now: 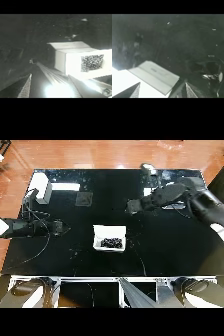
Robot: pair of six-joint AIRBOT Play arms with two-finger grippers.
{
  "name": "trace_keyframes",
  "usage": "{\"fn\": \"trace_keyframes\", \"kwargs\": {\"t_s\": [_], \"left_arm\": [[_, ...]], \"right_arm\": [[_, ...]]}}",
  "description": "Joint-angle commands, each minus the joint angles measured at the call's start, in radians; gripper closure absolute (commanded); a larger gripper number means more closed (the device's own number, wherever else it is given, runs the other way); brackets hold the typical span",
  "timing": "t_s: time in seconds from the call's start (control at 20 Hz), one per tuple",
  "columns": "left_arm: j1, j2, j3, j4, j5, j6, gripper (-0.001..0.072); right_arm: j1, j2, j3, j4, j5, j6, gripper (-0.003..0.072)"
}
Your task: Fold the box and place the chain.
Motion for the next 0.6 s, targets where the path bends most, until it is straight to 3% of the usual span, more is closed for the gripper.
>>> {"fn": "trace_keyframes", "kwargs": {"t_s": [0.0, 0.55], "left_arm": [[0.004, -0.027, -0.011, -0.039, 0.013, 0.064, 0.0146], [0.004, -0.027, -0.011, -0.048, 0.000, 0.047, 0.0146]], "right_arm": [[0.036, -0.093, 0.032, 0.113, -0.051, -0.248, -0.0024], [0.123, -0.099, 0.032, 0.183, -0.072, -0.430, -0.0023]]}}
